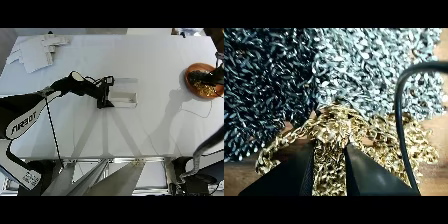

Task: Fold the box and place the chain.

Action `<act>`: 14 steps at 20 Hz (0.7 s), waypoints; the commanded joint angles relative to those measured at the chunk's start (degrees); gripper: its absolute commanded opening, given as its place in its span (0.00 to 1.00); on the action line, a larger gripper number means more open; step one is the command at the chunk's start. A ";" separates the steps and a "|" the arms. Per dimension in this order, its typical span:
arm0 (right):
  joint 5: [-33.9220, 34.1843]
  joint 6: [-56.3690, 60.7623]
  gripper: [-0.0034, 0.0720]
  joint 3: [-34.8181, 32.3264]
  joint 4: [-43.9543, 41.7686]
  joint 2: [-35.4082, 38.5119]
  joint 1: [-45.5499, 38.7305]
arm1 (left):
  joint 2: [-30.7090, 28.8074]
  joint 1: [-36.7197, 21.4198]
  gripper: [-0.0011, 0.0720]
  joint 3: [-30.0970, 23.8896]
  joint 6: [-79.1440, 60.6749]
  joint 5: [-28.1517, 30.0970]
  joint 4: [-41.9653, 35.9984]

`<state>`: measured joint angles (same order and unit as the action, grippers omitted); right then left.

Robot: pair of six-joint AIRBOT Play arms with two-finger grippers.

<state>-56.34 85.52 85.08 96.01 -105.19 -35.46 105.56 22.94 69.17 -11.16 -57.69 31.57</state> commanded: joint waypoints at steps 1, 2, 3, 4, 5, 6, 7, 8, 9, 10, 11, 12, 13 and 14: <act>-6.05 -0.61 0.06 0.15 -0.26 0.07 -0.09 | 0.00 0.00 0.39 0.00 0.00 0.02 0.00; -6.78 -0.59 0.06 0.15 -0.28 0.59 -0.07 | 0.02 0.00 0.39 0.02 0.00 0.02 0.00; -7.37 -0.57 0.06 0.15 -0.28 1.40 -0.07 | 0.02 0.00 0.39 0.00 0.00 0.02 0.00; -7.61 -0.55 0.06 0.15 -0.31 2.47 -0.07 | 0.02 0.00 0.39 0.00 0.00 0.02 0.00; -7.69 -0.55 0.06 0.15 -0.39 3.91 -0.07 | 0.00 0.00 0.39 0.00 0.00 0.02 0.00; -7.72 -0.52 0.06 0.15 -1.18 5.51 -0.07 | 0.02 0.00 0.39 0.00 0.00 0.02 0.00; -7.72 -0.55 0.06 0.15 -3.08 7.37 -0.07 | 0.00 0.00 0.39 0.00 0.00 0.04 0.00; -7.72 -0.55 0.06 0.15 -5.38 9.16 -0.07 | 0.02 0.00 0.39 0.00 0.00 0.02 0.00; -7.96 -0.57 0.06 0.13 -7.69 10.75 -0.07 | 0.02 0.00 0.39 0.00 0.00 0.02 0.00; -8.72 -0.57 0.06 0.13 -9.62 12.39 0.17 | 0.00 0.00 0.39 0.00 0.00 0.02 0.00; -9.86 -0.57 0.06 0.13 -10.05 13.70 0.76 | 0.02 0.00 0.39 0.00 0.00 0.02 0.00; -11.04 -0.57 0.06 0.13 -10.29 15.08 1.81 | 0.02 0.00 0.39 0.00 0.00 0.02 0.00; -11.85 -0.57 0.06 0.13 -10.27 16.17 3.04 | 0.02 0.00 0.39 0.00 0.00 0.02 0.00; -12.70 -0.61 0.06 0.13 -10.25 17.29 4.66 | 0.02 0.00 0.39 0.00 0.00 0.02 0.00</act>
<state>-66.41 84.97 85.19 87.83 -91.44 -33.41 105.56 22.94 69.17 -11.14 -57.67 31.55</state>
